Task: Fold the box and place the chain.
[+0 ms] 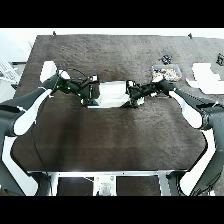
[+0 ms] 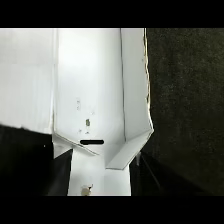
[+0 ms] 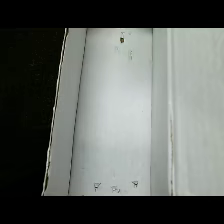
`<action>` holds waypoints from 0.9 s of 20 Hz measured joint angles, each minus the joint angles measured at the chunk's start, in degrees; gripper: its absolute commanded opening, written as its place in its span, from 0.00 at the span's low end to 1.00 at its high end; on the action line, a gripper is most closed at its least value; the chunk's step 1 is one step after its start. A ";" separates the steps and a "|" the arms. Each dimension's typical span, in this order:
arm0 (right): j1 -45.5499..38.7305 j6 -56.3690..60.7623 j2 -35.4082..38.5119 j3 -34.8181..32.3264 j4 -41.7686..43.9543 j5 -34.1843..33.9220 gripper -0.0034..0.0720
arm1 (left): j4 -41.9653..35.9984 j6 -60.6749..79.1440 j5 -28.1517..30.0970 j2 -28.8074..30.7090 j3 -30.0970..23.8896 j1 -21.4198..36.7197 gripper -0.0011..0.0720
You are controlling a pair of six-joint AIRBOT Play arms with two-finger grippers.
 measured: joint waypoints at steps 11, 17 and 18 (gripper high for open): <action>0.00 0.02 0.00 0.00 0.00 -0.02 0.82 | -1.29 0.61 1.92 0.00 0.00 -0.57 0.39; 0.00 0.02 0.00 0.00 0.00 0.00 0.82 | -5.20 2.93 2.08 -0.11 0.00 -0.59 0.39; 0.00 0.02 0.00 0.00 0.00 0.00 0.82 | -5.86 3.32 2.19 -0.11 0.00 -0.63 0.39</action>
